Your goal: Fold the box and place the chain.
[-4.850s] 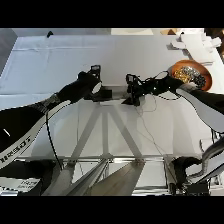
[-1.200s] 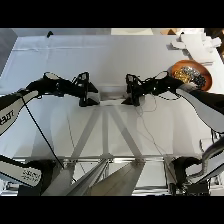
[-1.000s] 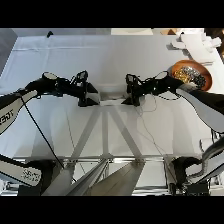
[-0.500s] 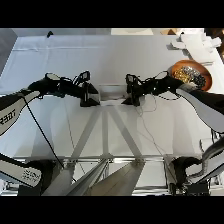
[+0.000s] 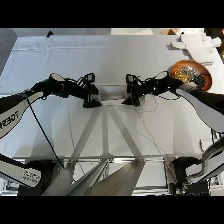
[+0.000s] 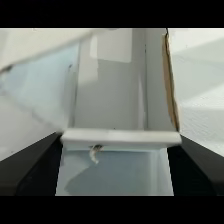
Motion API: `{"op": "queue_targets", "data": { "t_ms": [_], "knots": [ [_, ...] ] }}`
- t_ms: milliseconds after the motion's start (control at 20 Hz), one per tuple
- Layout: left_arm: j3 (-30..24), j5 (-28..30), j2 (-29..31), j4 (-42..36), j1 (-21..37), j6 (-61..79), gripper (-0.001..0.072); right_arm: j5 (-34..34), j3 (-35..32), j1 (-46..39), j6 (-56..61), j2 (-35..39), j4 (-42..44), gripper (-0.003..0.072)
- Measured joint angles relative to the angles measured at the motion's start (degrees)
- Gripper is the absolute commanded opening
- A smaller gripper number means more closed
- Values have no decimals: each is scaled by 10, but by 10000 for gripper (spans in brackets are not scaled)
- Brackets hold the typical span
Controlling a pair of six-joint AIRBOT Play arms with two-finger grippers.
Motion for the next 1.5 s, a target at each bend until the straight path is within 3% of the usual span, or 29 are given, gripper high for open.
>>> {"op": "queue_targets", "data": {
  "t_ms": [250,350,400,1500],
  "knots": [
    [0,39,2,21,-24,-25,688,0,0,0,0,0,0,458],
    [1,51,3,27,-29,-29,253,-2,0,0,0,0,0,458],
    [1,52,3,29,-30,-32,119,-1,0,0,0,0,0,458],
    [1,59,3,40,-33,-37,113,0,0,0,0,0,0,458]
  ]
}}
